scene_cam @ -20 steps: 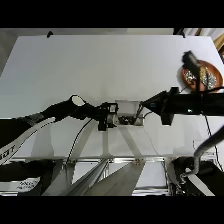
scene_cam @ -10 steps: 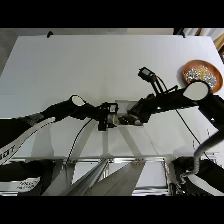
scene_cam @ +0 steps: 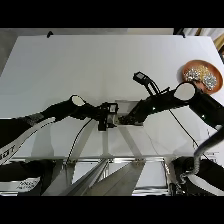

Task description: Fold the box and place the chain.

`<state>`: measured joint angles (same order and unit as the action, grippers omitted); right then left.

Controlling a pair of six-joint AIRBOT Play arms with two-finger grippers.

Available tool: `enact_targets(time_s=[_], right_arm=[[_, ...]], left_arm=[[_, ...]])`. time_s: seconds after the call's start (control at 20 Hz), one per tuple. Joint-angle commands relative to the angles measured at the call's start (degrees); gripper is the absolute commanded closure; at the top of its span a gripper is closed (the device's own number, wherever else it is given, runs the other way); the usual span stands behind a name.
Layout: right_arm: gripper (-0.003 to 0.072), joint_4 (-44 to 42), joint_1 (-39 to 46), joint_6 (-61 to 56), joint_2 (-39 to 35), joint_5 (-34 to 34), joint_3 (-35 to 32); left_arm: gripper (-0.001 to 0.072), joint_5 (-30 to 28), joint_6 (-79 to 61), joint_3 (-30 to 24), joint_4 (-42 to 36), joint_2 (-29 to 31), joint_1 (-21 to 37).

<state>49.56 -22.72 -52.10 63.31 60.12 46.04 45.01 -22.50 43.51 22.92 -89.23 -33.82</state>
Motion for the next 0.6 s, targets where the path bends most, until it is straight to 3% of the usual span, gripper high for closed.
enact_targets(time_s=[0.0,0.1,0.2,0.55], right_arm=[[0.0489,0.57,-0.07,-0.74,0.09,1.33,0.02],[0.0489,1.66,0.0,-2.43,-0.72,3.78,0.46],[0.049,8.59,0.0,-7.02,-3.28,5.42,2.01],[0.0487,51.06,0.72,-30.82,-18.25,9.84,3.65]], left_arm=[[0.0454,0.0,-0.02,0.07,0.02,0.02,0.04],[0.0454,0.0,0.0,0.07,0.02,0.02,0.04],[0.0454,0.0,-0.02,0.07,0.02,0.02,0.04],[0.0454,0.02,-0.02,0.07,0.02,0.02,0.04]])
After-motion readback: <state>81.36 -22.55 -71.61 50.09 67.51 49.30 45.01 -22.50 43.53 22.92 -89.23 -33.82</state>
